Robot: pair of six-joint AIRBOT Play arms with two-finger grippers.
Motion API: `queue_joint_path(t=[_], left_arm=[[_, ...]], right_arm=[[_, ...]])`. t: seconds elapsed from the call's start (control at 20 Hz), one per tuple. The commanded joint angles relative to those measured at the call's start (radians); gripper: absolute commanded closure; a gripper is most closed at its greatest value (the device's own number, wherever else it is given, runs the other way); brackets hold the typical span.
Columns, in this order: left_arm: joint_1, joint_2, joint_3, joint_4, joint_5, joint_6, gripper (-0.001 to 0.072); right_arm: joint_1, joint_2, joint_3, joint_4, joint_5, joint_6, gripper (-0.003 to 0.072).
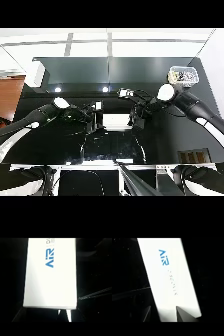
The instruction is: Fold the box and place the chain.
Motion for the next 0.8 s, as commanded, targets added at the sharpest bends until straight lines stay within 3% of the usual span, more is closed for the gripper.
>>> queue_joint_path(t=[0.0, 0.1, 0.15, 0.25, 0.5, 0.75], left_arm=[[0.0, -0.001, 0.001, 0.0, 0.001, -0.001, 0.0369], [0.0, -0.001, 0.001, 0.0, 0.001, -0.001, 0.0368], [0.0, -0.001, 0.001, 0.0, 0.001, -0.001, 0.0368], [0.0, -0.001, 0.001, 0.0, 0.001, -0.001, 0.0369], [0.0, -0.001, 0.001, 0.0, 0.001, -0.001, 0.0368], [0.0, -0.001, 0.001, 0.0, 0.002, -0.001, 0.0369]], right_arm=[[-0.024, 0.077, 0.005, 0.014, 0.004, 0.169, 0.0314], [-0.054, 0.113, 0.004, 0.019, 0.021, 0.365, 0.0316], [-0.068, 0.115, 0.001, 0.03, 0.043, 0.469, 0.0357], [-0.072, 0.114, -0.056, 0.16, 0.024, 0.544, 0.0685], [-0.063, 0.055, -0.173, 0.508, -0.164, 0.537, 0.0683], [-0.063, -0.054, -0.173, 0.533, -0.183, 0.517, 0.0683]])
